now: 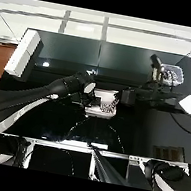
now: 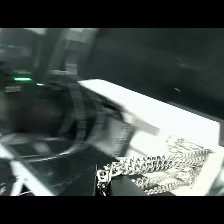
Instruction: Fold the box and place the chain.
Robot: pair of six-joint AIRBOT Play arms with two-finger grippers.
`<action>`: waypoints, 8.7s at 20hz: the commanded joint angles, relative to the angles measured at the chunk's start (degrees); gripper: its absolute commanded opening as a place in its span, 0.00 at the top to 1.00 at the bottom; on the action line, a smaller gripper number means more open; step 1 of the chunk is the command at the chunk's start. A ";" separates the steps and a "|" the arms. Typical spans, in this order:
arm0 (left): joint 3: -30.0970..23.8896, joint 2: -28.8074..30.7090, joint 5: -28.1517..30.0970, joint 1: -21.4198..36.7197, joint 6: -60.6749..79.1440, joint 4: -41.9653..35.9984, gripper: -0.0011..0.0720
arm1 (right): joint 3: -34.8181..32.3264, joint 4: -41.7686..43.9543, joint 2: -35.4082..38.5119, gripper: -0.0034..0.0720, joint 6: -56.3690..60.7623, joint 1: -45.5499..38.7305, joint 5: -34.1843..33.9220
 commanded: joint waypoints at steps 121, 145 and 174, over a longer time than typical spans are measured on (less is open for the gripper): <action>-29.59 11.26 23.80 18.97 148.56 -59.28 0.42 | 9.42 -13.99 -18.75 0.01 -50.62 1.86 9.92; -29.59 11.26 23.80 18.97 148.56 -59.28 0.42 | 8.46 -12.07 -21.66 0.42 -57.79 1.81 9.03; -29.59 11.26 23.82 18.97 148.56 -59.28 0.42 | 6.27 -10.29 -21.68 0.53 -57.53 1.81 9.03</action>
